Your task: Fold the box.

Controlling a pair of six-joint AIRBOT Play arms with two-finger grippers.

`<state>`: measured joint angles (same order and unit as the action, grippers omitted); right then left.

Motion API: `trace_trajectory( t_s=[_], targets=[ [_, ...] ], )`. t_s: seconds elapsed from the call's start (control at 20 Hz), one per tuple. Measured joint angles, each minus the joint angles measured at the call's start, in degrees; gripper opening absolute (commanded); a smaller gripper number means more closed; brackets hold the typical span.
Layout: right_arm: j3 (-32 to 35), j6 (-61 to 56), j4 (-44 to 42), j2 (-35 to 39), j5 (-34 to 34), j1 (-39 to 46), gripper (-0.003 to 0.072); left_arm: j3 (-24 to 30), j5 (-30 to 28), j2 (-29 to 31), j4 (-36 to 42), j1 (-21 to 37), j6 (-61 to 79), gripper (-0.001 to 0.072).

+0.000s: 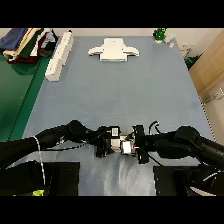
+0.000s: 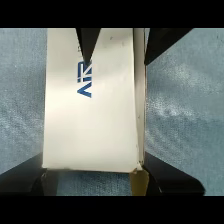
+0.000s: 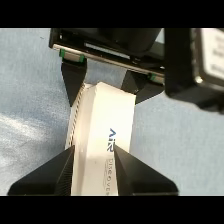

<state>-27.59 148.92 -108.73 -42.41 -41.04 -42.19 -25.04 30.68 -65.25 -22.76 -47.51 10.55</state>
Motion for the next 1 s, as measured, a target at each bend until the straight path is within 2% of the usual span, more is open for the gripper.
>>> trace_trajectory(
  t_s=[0.35, 0.4, 0.45, 0.5, 0.7, 1.0],
  targets=[
    [0.0, -3.3, -0.1, 5.6, 0.3, 0.0, 0.0366, 0.0, -0.1, 0.0, 0.0, 0.0, 0.0, 0.0519],
    [0.0, -4.7, -0.1, 6.2, 0.3, 0.0, 0.0285, 0.0, -0.1, 0.0, 0.0, 0.0, 0.0, 0.052],
    [0.0, -6.6, -0.1, 6.6, 0.2, 0.0, 0.012, 0.0, -0.1, 0.0, 0.0, 0.0, 0.0, 0.0519],
    [0.0, -9.5, -0.1, 6.8, 0.2, 0.0, 0.0008, 0.0, -0.1, 0.0, 0.0, 0.0, 0.0, 0.0519],
    [1.4, -22.6, -1.5, 7.6, 3.3, 0.1, 0.0003, 0.0, -0.2, 0.0, 0.1, 0.0, 0.0, 0.0519],
    [10.8, -32.2, -11.0, 9.2, 20.6, -1.3, 0.0003, 0.0, -0.2, 0.0, 0.0, 0.0, 0.0, 0.0519]
  ],
)
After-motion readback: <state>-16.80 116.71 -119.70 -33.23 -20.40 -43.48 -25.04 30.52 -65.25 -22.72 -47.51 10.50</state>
